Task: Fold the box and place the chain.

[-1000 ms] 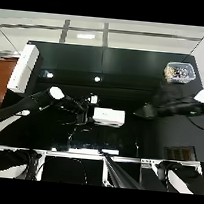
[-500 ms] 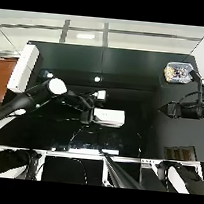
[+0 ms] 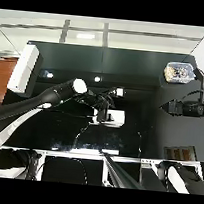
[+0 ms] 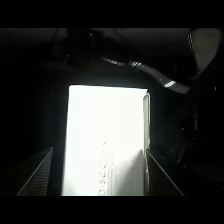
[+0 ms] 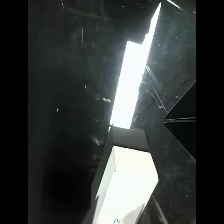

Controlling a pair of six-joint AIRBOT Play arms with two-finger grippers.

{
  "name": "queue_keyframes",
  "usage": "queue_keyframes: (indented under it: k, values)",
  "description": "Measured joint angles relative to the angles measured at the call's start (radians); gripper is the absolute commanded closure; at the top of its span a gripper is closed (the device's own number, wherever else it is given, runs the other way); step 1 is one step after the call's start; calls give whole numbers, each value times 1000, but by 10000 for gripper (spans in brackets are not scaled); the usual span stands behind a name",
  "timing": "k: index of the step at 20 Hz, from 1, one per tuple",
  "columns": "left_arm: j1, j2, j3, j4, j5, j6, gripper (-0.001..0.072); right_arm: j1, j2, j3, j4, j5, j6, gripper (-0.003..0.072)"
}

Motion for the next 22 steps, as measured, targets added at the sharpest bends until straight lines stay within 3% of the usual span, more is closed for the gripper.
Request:
queue_keyframes:
  k: [10,17,18,19,22]
  values:
    - [-6,-18,9,16,-57,-10,6,0,0,0,-2,-6,-17,673]
    - [-48,-23,9,157,-44,-35,11,0,0,0,-2,-16,-18,673]
    - [-61,-26,10,188,-27,-58,136,0,0,0,-2,-21,-18,673]
    - [-73,-26,16,225,-13,-95,305,0,0,0,-1,-26,-18,673]
    - [-85,-14,60,353,-37,-266,378,0,0,0,-1,-34,-18,673]
